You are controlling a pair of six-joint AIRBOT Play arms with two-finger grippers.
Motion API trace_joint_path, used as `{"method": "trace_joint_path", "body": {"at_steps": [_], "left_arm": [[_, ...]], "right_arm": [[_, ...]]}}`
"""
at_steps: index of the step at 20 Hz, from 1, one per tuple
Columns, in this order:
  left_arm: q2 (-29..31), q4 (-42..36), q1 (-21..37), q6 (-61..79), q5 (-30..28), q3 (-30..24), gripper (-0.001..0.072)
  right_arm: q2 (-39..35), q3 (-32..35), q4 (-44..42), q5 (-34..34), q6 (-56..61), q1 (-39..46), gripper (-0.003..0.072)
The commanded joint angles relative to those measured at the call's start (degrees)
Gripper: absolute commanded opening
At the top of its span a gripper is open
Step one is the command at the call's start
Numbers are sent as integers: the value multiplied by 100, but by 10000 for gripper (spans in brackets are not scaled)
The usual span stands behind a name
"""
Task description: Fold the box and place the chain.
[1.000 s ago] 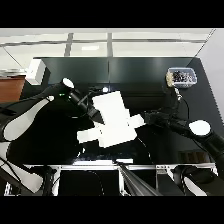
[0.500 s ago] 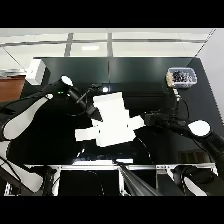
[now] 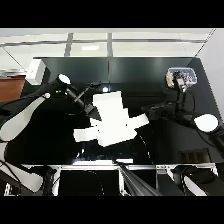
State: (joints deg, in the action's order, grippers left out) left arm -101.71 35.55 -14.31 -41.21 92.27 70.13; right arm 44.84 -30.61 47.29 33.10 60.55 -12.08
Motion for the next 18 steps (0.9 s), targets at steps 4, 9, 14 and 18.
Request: {"method": "trace_joint_path", "body": {"at_steps": [4, 9, 14, 18], "left_arm": [[2168, -20, -391, 1294, -2439, -1504, 25], [2903, 94, -610, 4446, -3646, -2382, 26], [2341, 898, -1266, 4203, -3956, -2221, 25], [1884, 876, -1340, 3989, -3954, -2157, 26]], "right_arm": [[-24, -595, 1980, 533, -590, 125, 708], [-11, -461, 1812, 957, -1106, 125, 708], [0, -286, 970, 1259, -1113, 125, 708], [11, -282, 970, 1832, -1930, 122, 707]]}}
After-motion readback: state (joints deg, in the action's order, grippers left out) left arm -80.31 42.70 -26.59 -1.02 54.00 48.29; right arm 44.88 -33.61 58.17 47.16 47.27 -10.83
